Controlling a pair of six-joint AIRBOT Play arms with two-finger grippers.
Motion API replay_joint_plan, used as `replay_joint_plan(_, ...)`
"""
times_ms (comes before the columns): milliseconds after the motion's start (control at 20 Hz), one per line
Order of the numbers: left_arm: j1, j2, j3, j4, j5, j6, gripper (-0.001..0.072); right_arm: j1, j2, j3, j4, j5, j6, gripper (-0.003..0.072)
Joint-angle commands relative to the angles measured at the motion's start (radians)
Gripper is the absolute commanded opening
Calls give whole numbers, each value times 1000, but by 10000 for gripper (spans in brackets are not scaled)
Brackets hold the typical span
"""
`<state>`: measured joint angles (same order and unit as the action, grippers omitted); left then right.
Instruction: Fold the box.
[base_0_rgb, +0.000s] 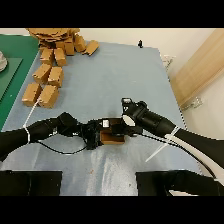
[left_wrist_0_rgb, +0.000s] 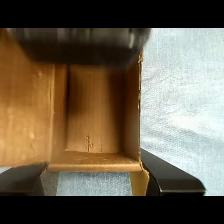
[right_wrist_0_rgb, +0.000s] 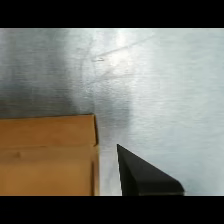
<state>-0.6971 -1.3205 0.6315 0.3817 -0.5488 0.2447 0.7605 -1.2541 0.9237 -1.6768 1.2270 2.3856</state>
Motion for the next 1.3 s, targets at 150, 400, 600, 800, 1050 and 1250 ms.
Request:
replay_joint_plan(150, 0, 0, 1, 0, -1, 0, 246, 2, 128, 0, -26, -8, -2, 414)
replay_joint_plan(400, 0, 0, 1, 0, -1, 0, 246, -2, 284, -40, -29, -27, -11, 112)
replay_joint_plan(600, 0, 0, 1, 0, -1, 0, 246, -105, 432, -204, 17, -42, -15, 1)
replay_joint_plan(800, 0, 0, 1, 0, -1, 0, 246, -503, 461, -345, 369, -297, -495, 0)
replay_joint_plan(1050, 0, 0, 1, 0, -1, 0, 246, -913, 21, -270, 1413, -105, -1533, 2)
replay_joint_plan(1250, 0, 0, 1, 0, -1, 0, 246, -812, -275, -60, 1484, 89, -1665, 2)
